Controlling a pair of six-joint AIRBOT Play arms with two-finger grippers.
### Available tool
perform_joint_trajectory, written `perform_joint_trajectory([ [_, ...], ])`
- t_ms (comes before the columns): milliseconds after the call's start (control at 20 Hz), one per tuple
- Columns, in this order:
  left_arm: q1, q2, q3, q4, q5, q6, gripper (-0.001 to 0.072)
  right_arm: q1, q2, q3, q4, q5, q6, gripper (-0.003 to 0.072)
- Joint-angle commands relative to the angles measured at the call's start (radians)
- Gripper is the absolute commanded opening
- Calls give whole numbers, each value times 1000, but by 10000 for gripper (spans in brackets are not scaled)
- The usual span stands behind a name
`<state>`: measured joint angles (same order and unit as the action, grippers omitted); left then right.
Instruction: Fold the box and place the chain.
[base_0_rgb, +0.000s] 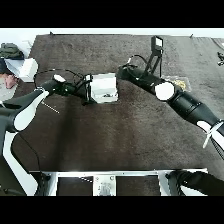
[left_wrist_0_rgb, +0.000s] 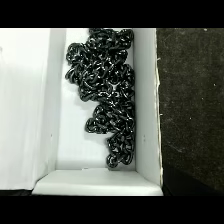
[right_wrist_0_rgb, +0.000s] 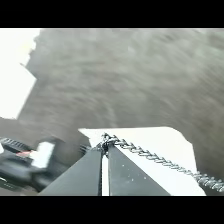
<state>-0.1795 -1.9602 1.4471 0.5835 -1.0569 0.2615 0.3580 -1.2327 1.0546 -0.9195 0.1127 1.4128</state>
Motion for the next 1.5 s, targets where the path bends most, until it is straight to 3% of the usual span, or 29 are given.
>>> perform_joint_trajectory([
  [0,0,0,0,0,0,0,462,72,0,37,8,-76,-3,-7],
  [350,0,0,0,0,0,0,462,84,-23,93,-22,-71,-6,-7],
  [550,0,0,0,0,0,0,462,71,-113,92,-46,35,-6,-6],
  [600,0,0,0,0,0,0,462,54,-134,92,-87,86,-6,104],
  [650,0,0,0,0,0,0,463,30,-146,87,-122,135,-6,383],
  [700,0,0,0,0,0,0,463,-4,-145,69,-145,177,-6,492],
  [800,0,0,0,0,0,0,462,-88,-129,7,-151,217,-5,493],
  [1150,0,0,0,0,0,0,462,-463,-83,-271,-150,186,53,493],
  [1450,0,0,0,0,0,0,462,-593,-259,-220,-134,117,80,492],
])
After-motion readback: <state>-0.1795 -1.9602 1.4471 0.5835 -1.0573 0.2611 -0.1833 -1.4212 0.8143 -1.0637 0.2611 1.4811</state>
